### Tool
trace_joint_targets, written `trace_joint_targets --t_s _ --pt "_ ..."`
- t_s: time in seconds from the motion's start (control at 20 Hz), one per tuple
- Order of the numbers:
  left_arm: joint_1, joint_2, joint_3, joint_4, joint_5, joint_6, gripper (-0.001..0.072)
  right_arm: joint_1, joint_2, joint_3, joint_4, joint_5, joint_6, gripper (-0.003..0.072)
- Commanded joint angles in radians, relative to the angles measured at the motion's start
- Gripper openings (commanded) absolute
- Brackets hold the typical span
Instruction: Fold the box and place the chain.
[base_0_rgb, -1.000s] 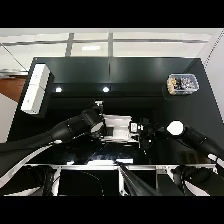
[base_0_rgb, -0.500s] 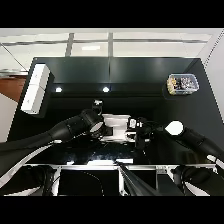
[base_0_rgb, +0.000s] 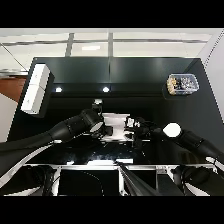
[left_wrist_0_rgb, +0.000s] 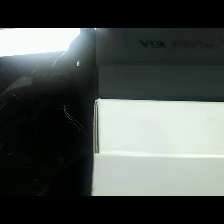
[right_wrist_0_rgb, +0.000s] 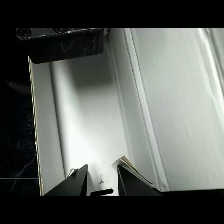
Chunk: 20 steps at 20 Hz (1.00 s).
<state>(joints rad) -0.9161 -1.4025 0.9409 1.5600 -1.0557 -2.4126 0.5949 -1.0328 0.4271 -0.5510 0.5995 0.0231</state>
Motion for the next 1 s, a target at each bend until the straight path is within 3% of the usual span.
trace_joint_targets --t_s 0.0,0.1,0.15,0.2,0.25,0.35,0.4,0.45,0.6,0.7,0.95 --pt "0.001 0.0 0.0 -0.001 0.001 0.001 0.0032 0.002 -0.001 0.0 0.001 -0.005 0.007 0.0227" --pt "0.001 0.0 0.0 -0.001 0.001 0.0 0.0032 0.002 -0.001 0.0 0.001 -0.006 0.007 0.0482" --pt "0.001 0.0 0.0 -0.001 0.001 0.0 0.0032 0.001 -0.001 0.0 0.0 -0.006 0.007 0.0469" --pt "0.001 0.0 0.0 -0.001 0.001 0.0 0.0032 0.002 -0.001 0.0 -0.002 -0.005 0.007 0.0347" --pt "0.001 0.0 0.0 -0.001 0.001 0.0 0.0032 0.002 -0.001 0.0 -0.001 -0.005 0.007 0.0271" --pt "0.001 0.0 0.0 -0.001 0.001 0.001 0.0032 0.001 -0.001 0.0 -0.002 -0.005 0.007 0.0273" --pt "0.001 0.0 0.0 -0.001 0.001 0.0 0.0032 0.001 0.0 0.0 -0.002 -0.005 0.007 0.0212" --pt "0.001 0.0 0.0 -0.001 0.001 0.0 0.0032 0.0 0.0 0.0 -0.002 -0.006 0.008 0.0064" --pt "0.001 0.0 0.0 -0.001 0.001 0.0 0.0032 -0.018 0.021 0.008 -0.015 0.003 0.128 0.0066" --pt "0.001 0.0 0.0 -0.001 0.001 0.0 0.0032 -0.055 0.061 0.017 -0.104 0.047 0.264 0.0066" --pt "0.001 0.0 0.0 -0.001 0.001 0.0 0.0032 -0.229 0.235 0.018 -0.226 0.259 0.494 0.0066"
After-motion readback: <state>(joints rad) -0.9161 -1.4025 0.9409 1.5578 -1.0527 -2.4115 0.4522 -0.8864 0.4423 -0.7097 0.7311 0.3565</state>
